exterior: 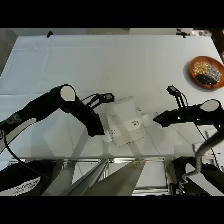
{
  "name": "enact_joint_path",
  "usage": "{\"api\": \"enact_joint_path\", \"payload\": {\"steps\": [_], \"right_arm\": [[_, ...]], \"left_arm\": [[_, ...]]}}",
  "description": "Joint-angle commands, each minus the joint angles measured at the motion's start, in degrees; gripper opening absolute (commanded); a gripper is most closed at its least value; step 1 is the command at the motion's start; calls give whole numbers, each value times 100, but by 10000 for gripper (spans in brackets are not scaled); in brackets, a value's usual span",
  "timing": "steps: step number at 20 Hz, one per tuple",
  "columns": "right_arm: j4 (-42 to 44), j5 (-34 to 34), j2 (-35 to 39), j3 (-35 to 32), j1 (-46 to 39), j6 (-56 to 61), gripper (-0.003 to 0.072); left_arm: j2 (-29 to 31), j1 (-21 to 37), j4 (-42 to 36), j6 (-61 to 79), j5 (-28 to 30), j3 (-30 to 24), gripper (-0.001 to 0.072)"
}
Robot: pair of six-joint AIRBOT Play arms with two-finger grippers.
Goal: Fold the box and place the chain.
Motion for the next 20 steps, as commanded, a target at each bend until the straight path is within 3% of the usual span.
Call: {"api": "enact_joint_path", "payload": {"steps": [1, 3, 5, 7, 15, 20], "right_arm": [[-37, -20, 2, -4, 15, 70, 12], [-35, -9, 4, -4, 15, 120, 12], [-35, -33, 4, -4, 15, 118, 12], [-33, -48, 2, -4, 15, 118, 12], [-11, -42, 4, -4, 15, 118, 12], [-9, -44, 4, -4, 15, 118, 12]], "left_arm": [[4, 33, -389, 365, 804, -2, 355], [4, 142, -566, 367, 1346, -2, 363], [2, 328, -767, 280, 1770, -2, 499], [-22, 522, -953, 256, 1921, -2, 515], [-688, 678, -1034, 201, 1423, -2, 516], [-1025, 614, -2260, 1231, 1152, -2, 516]]}}
